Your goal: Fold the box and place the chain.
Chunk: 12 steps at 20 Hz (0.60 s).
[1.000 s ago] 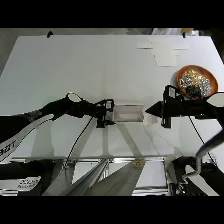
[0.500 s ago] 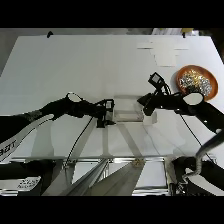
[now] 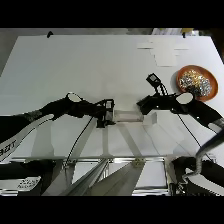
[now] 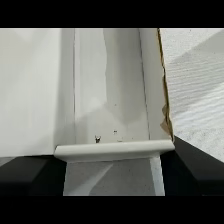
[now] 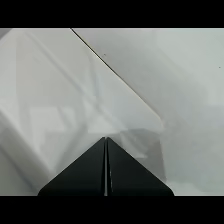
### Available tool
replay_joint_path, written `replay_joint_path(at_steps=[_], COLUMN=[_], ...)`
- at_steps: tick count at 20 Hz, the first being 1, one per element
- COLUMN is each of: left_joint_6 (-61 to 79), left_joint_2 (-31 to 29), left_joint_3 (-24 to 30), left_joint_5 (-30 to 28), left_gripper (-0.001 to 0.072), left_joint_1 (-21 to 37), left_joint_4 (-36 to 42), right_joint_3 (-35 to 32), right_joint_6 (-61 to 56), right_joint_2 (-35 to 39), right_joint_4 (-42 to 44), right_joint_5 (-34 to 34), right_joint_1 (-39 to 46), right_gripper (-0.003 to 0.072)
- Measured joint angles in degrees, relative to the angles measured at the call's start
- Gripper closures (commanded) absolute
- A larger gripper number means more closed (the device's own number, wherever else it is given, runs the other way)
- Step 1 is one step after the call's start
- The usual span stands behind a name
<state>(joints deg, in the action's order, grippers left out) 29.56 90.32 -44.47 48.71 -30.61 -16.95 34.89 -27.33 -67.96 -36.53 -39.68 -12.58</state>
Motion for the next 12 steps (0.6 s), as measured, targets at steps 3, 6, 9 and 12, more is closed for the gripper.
replay_joint_path(at_steps=[3, 6, 9, 12], left_joint_6=[0.0, 0.0, 0.0, 0.0], left_joint_2=[0.0, 0.0, 0.0, 0.0], left_joint_3=[0.0, 0.0, 0.0, 0.0], left_joint_5=[0.0, 0.0, 0.0, 0.0], left_gripper=[0.0457, 0.0457, 0.0457, 0.0457], left_joint_1=[0.0, 0.0, 0.0, 0.0], left_joint_4=[0.0, 0.0, 0.0, 0.0], right_joint_3=[2.8, 4.4, 4.9, 4.6], right_joint_6=[-5.8, -8.9, -6.5, 4.5], right_joint_2=[4.2, 10.4, 14.4, 15.1], right_joint_4=[-5.9, -13.5, -21.9, -28.0], right_joint_5=[-6.0, -13.1, -19.9, -24.7], right_joint_1=[0.0, 0.0, 0.0, 0.0], right_gripper=[0.0667, 0.0667, 0.0667, 0.0667])
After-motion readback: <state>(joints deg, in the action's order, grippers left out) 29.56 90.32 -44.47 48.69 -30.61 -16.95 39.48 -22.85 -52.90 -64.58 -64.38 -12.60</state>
